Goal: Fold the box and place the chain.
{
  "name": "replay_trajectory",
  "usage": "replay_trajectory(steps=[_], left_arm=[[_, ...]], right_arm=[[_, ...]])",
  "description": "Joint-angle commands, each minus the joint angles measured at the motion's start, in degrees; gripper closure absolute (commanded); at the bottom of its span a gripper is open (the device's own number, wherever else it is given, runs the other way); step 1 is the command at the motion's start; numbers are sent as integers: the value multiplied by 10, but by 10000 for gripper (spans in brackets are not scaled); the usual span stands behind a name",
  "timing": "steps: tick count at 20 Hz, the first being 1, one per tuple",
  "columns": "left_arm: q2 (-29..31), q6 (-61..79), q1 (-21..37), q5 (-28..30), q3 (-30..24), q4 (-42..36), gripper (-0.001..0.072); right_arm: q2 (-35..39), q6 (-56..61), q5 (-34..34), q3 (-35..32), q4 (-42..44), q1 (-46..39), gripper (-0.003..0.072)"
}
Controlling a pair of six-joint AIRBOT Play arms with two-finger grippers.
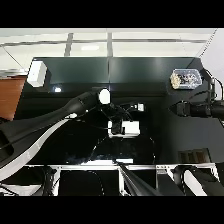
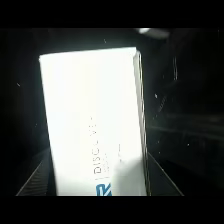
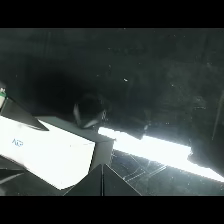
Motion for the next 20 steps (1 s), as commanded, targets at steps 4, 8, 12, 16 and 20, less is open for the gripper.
replay_trajectory(steps=[4,8,12,16,20], left_arm=[[-4,-147,-38,49,1,134,3],[-5,-179,-51,0,19,161,463],[30,-307,26,-124,63,221,496],[99,-490,184,-211,55,289,496],[170,-548,393,-195,-3,311,489]], right_arm=[[0,0,0,1,0,0,667],[0,0,1,1,0,0,667],[0,0,1,1,0,0,667],[0,0,0,1,0,0,667],[0,0,-1,1,0,0,667]])
